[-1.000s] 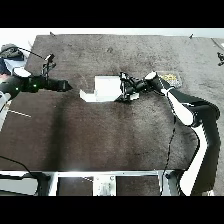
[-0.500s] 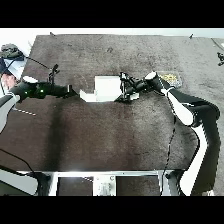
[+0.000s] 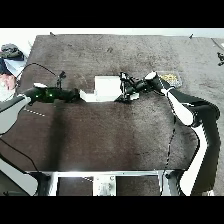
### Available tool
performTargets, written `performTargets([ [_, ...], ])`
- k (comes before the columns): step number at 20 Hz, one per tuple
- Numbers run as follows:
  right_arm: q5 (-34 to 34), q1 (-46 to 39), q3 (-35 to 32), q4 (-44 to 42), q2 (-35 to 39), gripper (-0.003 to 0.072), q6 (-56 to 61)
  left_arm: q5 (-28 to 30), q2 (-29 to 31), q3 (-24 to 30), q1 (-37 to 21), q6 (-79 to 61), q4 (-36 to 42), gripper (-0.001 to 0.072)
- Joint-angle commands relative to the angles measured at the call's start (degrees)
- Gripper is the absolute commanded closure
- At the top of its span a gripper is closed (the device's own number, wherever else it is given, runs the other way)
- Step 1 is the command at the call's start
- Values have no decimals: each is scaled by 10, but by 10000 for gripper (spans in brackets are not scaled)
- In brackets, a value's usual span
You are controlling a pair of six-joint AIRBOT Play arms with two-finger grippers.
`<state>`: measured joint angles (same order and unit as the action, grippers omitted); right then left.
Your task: Fold the box and place the chain.
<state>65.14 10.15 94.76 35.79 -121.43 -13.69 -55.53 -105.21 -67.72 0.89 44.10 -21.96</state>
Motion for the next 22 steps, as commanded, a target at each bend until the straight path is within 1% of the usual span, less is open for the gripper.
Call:
performTargets([
  [1, 0, 0, 0, 0, 0, 245, 0, 22, -11, 0, 23, -14, 40, 700],
  [4, 0, 0, 0, 0, 0, 245, 0, 36, -11, -1, 37, -16, 45, 699],
  [6, 0, 0, 0, 0, 0, 245, 0, 11, -11, -9, 37, -23, 59, 697],
  [7, 0, 0, 0, 0, 0, 245, 0, -3, -10, -19, 37, -29, 63, 685],
  [8, 0, 0, 0, 0, 0, 245, 0, -16, -10, -33, 37, -31, 63, 433],
  [9, 0, 0, 0, 0, 0, 245, 0, -29, -9, -46, 37, -31, 63, 289],
  [12, 0, 0, 0, 0, 0, 246, 0, -56, -9, -72, 37, -21, 63, 293],
  [15, 0, 0, 0, 0, 0, 245, 0, -64, -9, -81, 42, -7, 55, 293],
  [18, 0, 0, 0, 0, 0, 245, 0, -54, -8, -92, 62, 25, 21, 293],
  [22, 0, 0, 0, 0, 0, 245, 0, -51, -8, -130, 87, 96, -44, 293],
])
